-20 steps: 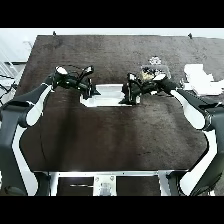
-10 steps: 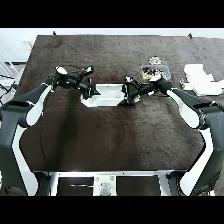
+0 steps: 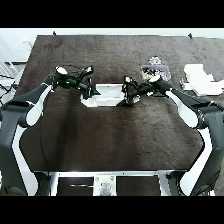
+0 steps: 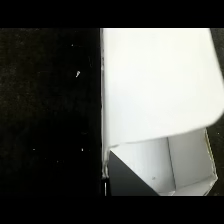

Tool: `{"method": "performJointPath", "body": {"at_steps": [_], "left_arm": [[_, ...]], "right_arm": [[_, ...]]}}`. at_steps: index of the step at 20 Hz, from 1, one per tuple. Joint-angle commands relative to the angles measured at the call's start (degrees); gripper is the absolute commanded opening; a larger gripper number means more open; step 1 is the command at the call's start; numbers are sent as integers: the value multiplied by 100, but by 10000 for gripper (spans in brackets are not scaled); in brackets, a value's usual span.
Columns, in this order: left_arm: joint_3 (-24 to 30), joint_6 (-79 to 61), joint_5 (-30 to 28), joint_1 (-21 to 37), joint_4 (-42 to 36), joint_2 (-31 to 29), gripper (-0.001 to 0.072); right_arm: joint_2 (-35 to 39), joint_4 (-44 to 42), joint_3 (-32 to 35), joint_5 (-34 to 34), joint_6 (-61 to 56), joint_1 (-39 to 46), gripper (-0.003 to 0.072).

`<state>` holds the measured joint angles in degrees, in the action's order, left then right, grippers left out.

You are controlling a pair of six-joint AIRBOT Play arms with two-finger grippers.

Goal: Fold the box and place the chain.

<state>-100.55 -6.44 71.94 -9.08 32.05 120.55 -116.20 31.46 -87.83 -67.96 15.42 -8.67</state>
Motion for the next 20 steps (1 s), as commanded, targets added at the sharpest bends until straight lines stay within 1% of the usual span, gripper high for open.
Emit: {"method": "performJointPath", "body": {"at_steps": [1,2,3,11,12,13,17,18,19,20], "left_arm": [[0,-2,-2,2,2,0,19],[0,-2,-2,2,4,0,19],[0,-2,0,2,2,0,19],[0,-2,-2,2,2,0,19],[0,-2,-2,2,2,0,18],[0,-2,-2,2,2,0,19],[0,-2,-2,2,4,0,19],[0,-2,-2,2,2,0,19],[0,-2,-2,2,2,0,19],[0,-2,-2,2,2,0,19]], "right_arm": [[-55,-138,-4,-9,7,7,690],[-66,-153,-4,-9,7,7,689],[-79,-177,-13,-24,7,7,671],[-155,-232,-98,-74,2,4,671],[-157,-232,-98,-74,2,7,655],[-170,-227,-98,-74,2,7,618],[-184,-201,-118,-72,4,7,610],[-192,-162,-127,-68,4,7,597],[-199,-140,-127,-74,2,4,564],[-201,-140,-129,-74,2,4,564]]}}
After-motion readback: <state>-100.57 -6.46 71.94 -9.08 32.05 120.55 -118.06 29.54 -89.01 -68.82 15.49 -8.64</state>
